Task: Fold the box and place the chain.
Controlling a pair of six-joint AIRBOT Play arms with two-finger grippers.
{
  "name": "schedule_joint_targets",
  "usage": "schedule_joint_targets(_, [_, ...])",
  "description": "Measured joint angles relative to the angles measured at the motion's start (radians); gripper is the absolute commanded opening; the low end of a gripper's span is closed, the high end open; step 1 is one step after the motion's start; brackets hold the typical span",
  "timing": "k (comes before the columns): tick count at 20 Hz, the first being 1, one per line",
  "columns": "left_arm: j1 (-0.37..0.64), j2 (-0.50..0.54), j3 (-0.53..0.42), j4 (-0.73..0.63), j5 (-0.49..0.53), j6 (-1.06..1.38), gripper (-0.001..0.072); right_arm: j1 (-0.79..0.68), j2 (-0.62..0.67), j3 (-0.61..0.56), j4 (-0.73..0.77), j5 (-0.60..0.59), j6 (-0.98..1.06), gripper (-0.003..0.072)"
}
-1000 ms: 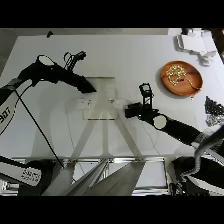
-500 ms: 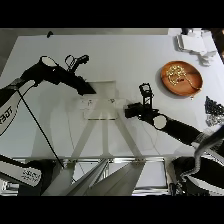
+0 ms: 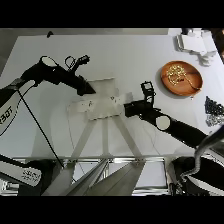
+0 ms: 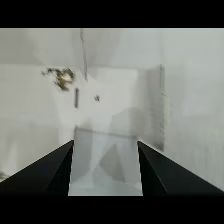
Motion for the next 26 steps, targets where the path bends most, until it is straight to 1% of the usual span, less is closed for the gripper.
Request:
schedule_joint_targets(2, [0.0, 0.02, 0.0, 0.008, -0.003, -0.06, 0.0007, 0.0, 0.064, 0.0, 0.0, -0.001, -0.004, 0.0447])
schedule_joint_targets(4, [0.0, 0.064, 0.0, 0.04, -0.003, -0.113, 0.0005, 0.0, 0.132, 0.0, 0.0, -0.001, -0.02, 0.0447])
schedule_joint_targets(6, [-0.002, 0.142, 0.0, 0.109, 0.004, -0.163, 0.0004, 0.0, 0.195, 0.0, -0.002, -0.003, -0.051, 0.0436])
schedule_joint_targets(9, [-0.007, 0.272, -0.005, 0.253, 0.073, -0.278, 0.0005, 0.0, 0.258, 0.0, -0.003, -0.026, -0.084, 0.0428])
schedule_joint_targets(10, [-0.008, 0.313, -0.014, 0.27, 0.1, -0.297, 0.0005, -0.001, 0.269, 0.0, -0.003, -0.041, -0.09, 0.0387])
schedule_joint_targets(11, [-0.009, 0.345, -0.027, 0.261, 0.116, -0.296, 0.0005, -0.005, 0.277, 0.0, -0.002, -0.058, -0.095, 0.0376])
schedule_joint_targets(13, [-0.01, 0.383, -0.059, 0.169, 0.129, -0.232, 0.0005, -0.032, 0.286, 0.0, 0.011, -0.077, -0.101, 0.0376])
schedule_joint_targets(16, [-0.01, 0.377, -0.099, 0.007, 0.074, -0.097, 0.0006, -0.122, 0.293, 0.0, 0.068, -0.093, -0.105, 0.0376])
schedule_joint_targets(19, [-0.01, 0.324, -0.117, -0.066, 0.016, -0.026, 0.0007, -0.247, 0.296, 0.0, 0.102, -0.097, -0.108, 0.0376])
schedule_joint_targets(22, [-0.014, 0.257, -0.125, -0.039, -0.003, 0.016, 0.0008, -0.366, 0.297, 0.0, 0.116, -0.064, -0.108, 0.0372])
schedule_joint_targets(24, [-0.024, 0.218, -0.126, 0.002, -0.003, 0.049, 0.0006, -0.426, 0.296, 0.0, 0.114, 0.0, -0.109, 0.0281])
schedule_joint_targets(25, [-0.03, 0.201, -0.127, 0.013, 0.001, 0.065, 0.0005, -0.447, 0.295, 0.0, 0.098, 0.043, -0.109, 0.0259])
schedule_joint_targets(26, [-0.039, 0.185, -0.127, 0.016, 0.004, 0.098, 0.0005, -0.462, 0.291, 0.0, 0.07, 0.091, -0.109, 0.0254])
